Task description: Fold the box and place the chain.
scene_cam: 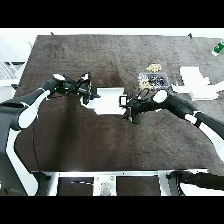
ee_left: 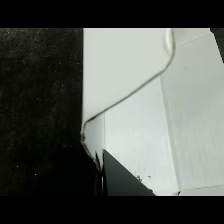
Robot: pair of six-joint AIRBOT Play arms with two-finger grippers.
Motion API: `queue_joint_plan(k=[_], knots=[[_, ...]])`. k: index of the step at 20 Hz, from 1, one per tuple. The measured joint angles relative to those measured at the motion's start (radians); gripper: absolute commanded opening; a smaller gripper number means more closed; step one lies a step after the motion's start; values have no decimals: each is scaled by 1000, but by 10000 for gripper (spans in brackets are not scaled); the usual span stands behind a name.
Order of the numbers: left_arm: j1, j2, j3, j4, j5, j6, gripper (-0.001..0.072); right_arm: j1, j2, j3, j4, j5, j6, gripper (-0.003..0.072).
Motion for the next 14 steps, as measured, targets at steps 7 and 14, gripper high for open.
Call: queue_joint_plan(k=[7,14], knots=[[0,0,0,0,0,0,19,45,-40,0,-47,-126,9,550],[0,0,0,0,0,0,19,53,-48,2,-11,-180,31,550]])
